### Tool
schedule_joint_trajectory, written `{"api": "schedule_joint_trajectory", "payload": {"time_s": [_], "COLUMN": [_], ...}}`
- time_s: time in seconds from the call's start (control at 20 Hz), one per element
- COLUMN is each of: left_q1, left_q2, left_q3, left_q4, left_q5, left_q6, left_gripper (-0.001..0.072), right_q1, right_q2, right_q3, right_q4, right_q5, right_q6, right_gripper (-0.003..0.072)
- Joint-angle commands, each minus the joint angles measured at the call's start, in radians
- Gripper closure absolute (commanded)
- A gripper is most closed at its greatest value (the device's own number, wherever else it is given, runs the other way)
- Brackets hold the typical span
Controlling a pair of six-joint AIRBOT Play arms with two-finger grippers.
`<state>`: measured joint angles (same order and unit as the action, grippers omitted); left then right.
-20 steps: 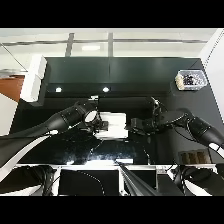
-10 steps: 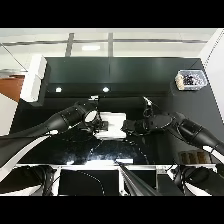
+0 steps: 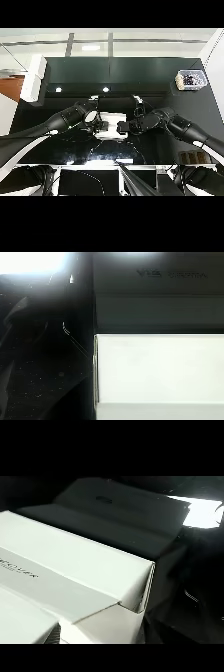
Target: Fold the box and place the chain.
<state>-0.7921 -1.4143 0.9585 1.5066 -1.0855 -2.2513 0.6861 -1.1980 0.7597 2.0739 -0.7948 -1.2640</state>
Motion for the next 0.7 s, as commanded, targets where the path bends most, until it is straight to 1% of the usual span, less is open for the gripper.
{"api": "schedule_joint_trajectory", "payload": {"time_s": [0.0, 0.25, 0.65], "left_q1": [0.001, 0.001, 0.000], "left_q2": [0.000, 0.000, 0.000], "left_q3": [0.001, 0.001, 0.001], "left_q4": [-0.001, -0.001, -0.001], "left_q5": [0.000, 0.000, 0.000], "left_q6": [0.000, 0.000, 0.000], "left_gripper": [0.0679, 0.0679, 0.0679], "right_q1": [0.014, 0.014, 0.034], "right_q2": [-0.025, -0.027, -0.050], "right_q3": [0.027, 0.046, 0.089], "right_q4": [-0.028, -0.057, -0.169], "right_q5": [-0.020, -0.040, -0.114], "right_q6": [0.005, 0.011, 0.109], "right_gripper": [0.0222, 0.0223, 0.0224]}}
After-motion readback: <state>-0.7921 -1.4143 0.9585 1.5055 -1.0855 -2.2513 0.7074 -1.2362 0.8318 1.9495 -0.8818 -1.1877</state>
